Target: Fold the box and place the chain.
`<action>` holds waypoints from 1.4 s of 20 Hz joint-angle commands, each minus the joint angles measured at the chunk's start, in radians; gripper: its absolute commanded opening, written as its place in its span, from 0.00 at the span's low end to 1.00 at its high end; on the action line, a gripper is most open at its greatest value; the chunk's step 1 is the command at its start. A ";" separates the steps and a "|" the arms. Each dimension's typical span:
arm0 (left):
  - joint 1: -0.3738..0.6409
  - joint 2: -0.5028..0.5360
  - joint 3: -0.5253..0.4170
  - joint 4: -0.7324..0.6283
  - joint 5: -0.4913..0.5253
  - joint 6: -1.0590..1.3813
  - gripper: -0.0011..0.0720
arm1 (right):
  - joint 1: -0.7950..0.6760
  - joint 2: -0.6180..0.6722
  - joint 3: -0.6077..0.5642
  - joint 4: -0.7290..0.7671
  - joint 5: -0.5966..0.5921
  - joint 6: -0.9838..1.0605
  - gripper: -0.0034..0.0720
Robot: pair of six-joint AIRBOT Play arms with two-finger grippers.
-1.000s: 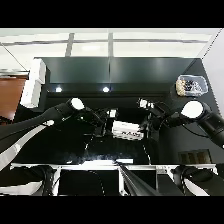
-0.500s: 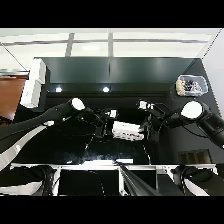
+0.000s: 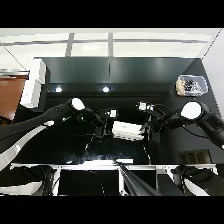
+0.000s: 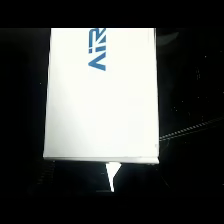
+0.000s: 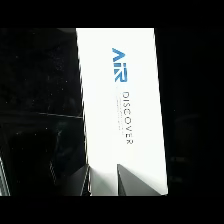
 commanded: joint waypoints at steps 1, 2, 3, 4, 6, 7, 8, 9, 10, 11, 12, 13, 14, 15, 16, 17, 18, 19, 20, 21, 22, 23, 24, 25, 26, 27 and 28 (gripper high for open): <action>0.000 -0.001 0.000 0.000 0.000 0.000 0.47 | 0.010 0.000 -0.016 0.000 0.000 -0.001 0.32; 0.000 -0.001 0.000 0.000 0.000 0.000 0.47 | 0.017 0.000 -0.016 0.000 -0.005 -0.001 0.32; 0.000 -0.001 0.000 0.000 0.000 0.000 0.47 | 0.023 0.000 -0.016 -0.001 -0.013 -0.001 0.32; 0.000 -0.001 0.000 0.000 0.000 0.000 0.47 | 0.024 0.000 -0.016 0.000 -0.021 -0.001 0.32; 0.000 -0.001 0.000 0.000 0.000 0.000 0.47 | 0.023 0.000 -0.014 0.000 -0.023 0.000 0.32; 0.000 -0.001 0.000 0.000 0.000 0.000 0.47 | 0.023 0.002 -0.011 0.001 -0.015 0.012 0.32; 0.000 -0.001 0.000 0.000 0.000 0.000 0.47 | 0.023 0.007 -0.003 0.000 -0.002 0.046 0.32; 0.000 -0.001 0.000 0.000 0.000 0.000 0.47 | 0.017 0.016 0.006 0.000 0.014 0.079 0.32; 0.000 -0.001 0.000 0.000 0.000 0.000 0.47 | 0.003 0.033 0.018 0.000 0.042 0.112 0.32; 0.000 -0.001 0.000 0.000 0.000 0.000 0.47 | -0.018 0.053 0.032 0.000 0.072 0.153 0.32; 0.000 -0.001 0.000 0.000 0.000 0.000 0.47 | -0.051 0.076 0.045 0.002 0.108 0.216 0.32; 0.000 -0.001 0.000 0.000 0.000 0.000 0.47 | -0.086 0.098 0.048 0.011 0.147 0.286 0.29; 0.000 -0.001 0.000 0.000 0.000 0.000 0.46 | -0.124 0.113 0.043 0.027 0.197 0.388 0.13; 0.000 -0.001 0.000 0.000 0.000 0.000 0.47 | -0.150 0.117 0.019 0.076 0.225 0.483 0.05; 0.000 -0.001 0.000 0.000 0.000 0.000 0.47 | -0.156 0.117 -0.024 0.158 0.223 0.516 0.05; 0.000 -0.001 0.000 0.000 0.000 0.000 0.47 | -0.154 0.117 -0.081 0.284 0.190 0.517 0.05; 0.000 -0.001 0.000 0.000 0.000 0.000 0.47 | -0.146 0.116 -0.147 0.433 0.124 0.516 0.05; 0.000 -0.001 0.000 0.001 -0.001 0.000 0.47 | -0.134 0.115 -0.201 0.547 0.047 0.516 0.05; 0.000 -0.001 0.000 0.000 -0.002 0.000 0.47 | -0.117 0.112 -0.244 0.629 -0.037 0.517 0.05; 0.000 -0.001 0.000 0.000 -0.003 0.000 0.47 | -0.100 0.108 -0.270 0.663 -0.106 0.525 0.05; 0.000 -0.001 0.000 0.000 -0.004 0.000 0.47 | -0.082 0.100 -0.282 0.656 -0.167 0.559 0.05; 0.000 -0.001 0.000 0.001 -0.004 0.000 0.47 | -0.066 0.093 -0.286 0.637 -0.213 0.587 0.05; 0.000 -0.001 0.000 0.000 -0.004 0.000 0.47 | -0.055 0.090 -0.286 0.620 -0.250 0.604 0.05; 0.000 -0.001 0.000 0.000 -0.004 0.000 0.47 | -0.046 0.087 -0.286 0.605 -0.278 0.614 0.05; 0.000 -0.001 0.000 0.000 -0.004 0.000 0.47 | -0.044 0.080 -0.286 0.590 -0.287 0.625 0.05; 0.000 -0.001 0.000 0.000 -0.004 0.000 0.47 | -0.044 0.066 -0.286 0.569 -0.286 0.649 0.05; 0.000 -0.001 0.000 0.000 -0.004 0.000 0.47 | -0.044 0.049 -0.286 0.544 -0.283 0.660 0.05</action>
